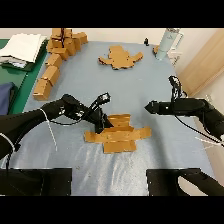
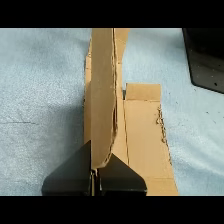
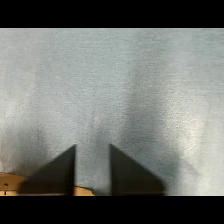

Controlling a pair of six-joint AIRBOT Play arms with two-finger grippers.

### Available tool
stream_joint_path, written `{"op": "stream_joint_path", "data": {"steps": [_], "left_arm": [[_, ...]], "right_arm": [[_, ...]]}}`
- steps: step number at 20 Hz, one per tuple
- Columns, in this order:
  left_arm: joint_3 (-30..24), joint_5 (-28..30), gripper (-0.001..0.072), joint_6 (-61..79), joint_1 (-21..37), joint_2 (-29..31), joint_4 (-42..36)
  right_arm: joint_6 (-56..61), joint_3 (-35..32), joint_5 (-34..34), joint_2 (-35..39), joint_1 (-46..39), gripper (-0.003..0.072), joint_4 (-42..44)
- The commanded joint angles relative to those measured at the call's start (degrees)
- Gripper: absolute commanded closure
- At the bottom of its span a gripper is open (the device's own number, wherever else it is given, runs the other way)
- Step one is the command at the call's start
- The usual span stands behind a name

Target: Fold the box.

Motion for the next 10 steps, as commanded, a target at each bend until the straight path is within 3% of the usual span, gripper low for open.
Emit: {"op": "stream_joint_path", "data": {"steps": [1,5,7,10], "left_arm": [[0.0,0.3,0.0697,0.1,0.0,-0.1,0.3],[0.0,0.2,0.0697,0.1,0.0,-0.1,0.3],[0.0,0.2,0.0697,0.1,0.0,-0.1,0.3],[0.0,0.2,0.0697,0.1,0.0,-0.1,0.3]], "right_arm": [[-0.4,0.1,-0.7,0.1,0.0,0.0683,0.1],[-1.0,0.1,-9.1,5.1,3.5,0.0684,-2.8],[1.4,-0.7,-12.7,9.1,9.9,0.0684,-9.4],[2.1,-5.0,-11.9,14.1,25.3,0.0684,-19.3]]}}
